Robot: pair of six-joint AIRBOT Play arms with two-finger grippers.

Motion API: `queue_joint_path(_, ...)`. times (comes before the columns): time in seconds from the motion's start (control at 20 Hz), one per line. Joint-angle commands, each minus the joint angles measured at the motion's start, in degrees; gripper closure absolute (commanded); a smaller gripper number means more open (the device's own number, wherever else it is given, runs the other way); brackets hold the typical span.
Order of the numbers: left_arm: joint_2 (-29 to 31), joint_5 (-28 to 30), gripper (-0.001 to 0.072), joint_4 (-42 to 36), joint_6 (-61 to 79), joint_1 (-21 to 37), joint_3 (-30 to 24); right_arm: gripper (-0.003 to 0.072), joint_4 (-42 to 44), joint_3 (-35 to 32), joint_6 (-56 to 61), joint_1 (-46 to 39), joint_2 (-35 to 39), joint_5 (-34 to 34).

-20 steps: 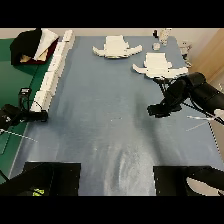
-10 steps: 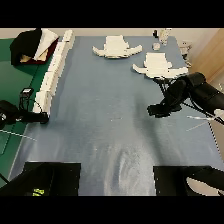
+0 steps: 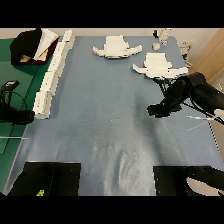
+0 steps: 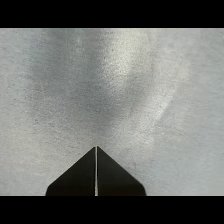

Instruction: Fold the box.

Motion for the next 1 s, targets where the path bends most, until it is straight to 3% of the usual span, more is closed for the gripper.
queue_joint_path(0.0,3.4,-7.7,0.0697,-11.0,-2.6,-2.3,1.4,0.0667,0.0,0.0,0.0,0.0,0.0,0.0)
queue_joint_path(0.2,2.3,-3.0,0.0697,-12.5,-9.8,-18.9,4.5,0.0667,0.0,0.0,0.0,0.0,0.0,0.0)
queue_joint_path(0.35,-4.0,2.1,0.0696,-12.5,-15.0,-31.8,10.1,0.0667,0.0,0.0,0.0,0.0,0.0,0.0)
queue_joint_path(0.5,-12.3,3.8,0.0696,-12.5,-17.7,-39.4,13.8,0.0667,0.0,0.0,0.0,0.0,0.0,0.0)
queue_joint_path(0.7,-21.2,7.6,0.0695,-12.5,-17.6,-45.7,14.6,0.0667,0.0,0.0,0.0,0.0,0.0,0.0)
queue_joint_path(0.95,-23.3,8.7,0.0695,-12.5,-17.6,-46.5,14.6,0.0668,0.0,0.0,0.0,0.0,0.0,0.0)
